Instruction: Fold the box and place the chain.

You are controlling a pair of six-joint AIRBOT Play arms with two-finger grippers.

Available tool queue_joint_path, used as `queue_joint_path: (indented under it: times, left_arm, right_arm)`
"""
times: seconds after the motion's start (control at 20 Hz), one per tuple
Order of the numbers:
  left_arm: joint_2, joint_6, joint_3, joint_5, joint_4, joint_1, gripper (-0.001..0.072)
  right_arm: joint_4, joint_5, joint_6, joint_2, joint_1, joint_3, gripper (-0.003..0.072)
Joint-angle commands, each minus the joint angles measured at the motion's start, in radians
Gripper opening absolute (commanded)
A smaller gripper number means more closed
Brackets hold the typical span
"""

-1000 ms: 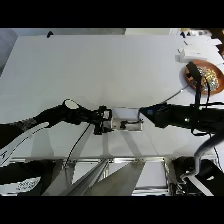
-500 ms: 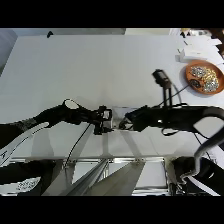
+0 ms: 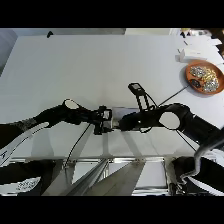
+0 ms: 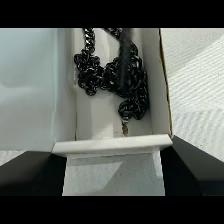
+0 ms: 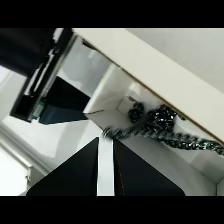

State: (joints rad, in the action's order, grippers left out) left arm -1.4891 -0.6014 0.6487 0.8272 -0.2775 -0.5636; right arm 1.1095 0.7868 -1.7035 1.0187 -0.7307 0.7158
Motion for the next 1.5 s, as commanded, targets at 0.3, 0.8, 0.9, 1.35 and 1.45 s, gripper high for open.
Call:
queue_joint_path:
  times: [0.3,0.8,0.9,1.35,1.45]
  left_arm:
    - [0.001,0.000,0.000,0.000,0.000,0.001,0.0140]
    - [0.001,0.000,0.000,0.000,0.000,0.001,0.0140]
    - [0.001,0.000,0.000,0.000,0.000,0.001,0.0140]
    - [0.001,0.000,0.000,0.000,0.000,0.001,0.0140]
    - [0.001,0.000,0.000,0.000,0.000,0.001,0.0140]
  right_arm:
    - [0.072,0.124,-0.023,-0.111,0.109,0.131,0.0117]
    - [0.467,0.348,-0.022,-0.138,0.526,0.150,0.0123]
    - [0.467,0.333,-0.015,-0.080,0.565,0.150,0.0182]
    - [0.465,0.262,-0.017,0.230,0.577,0.150,0.0338]
    - [0.465,0.237,-0.018,0.275,0.577,0.150,0.0337]
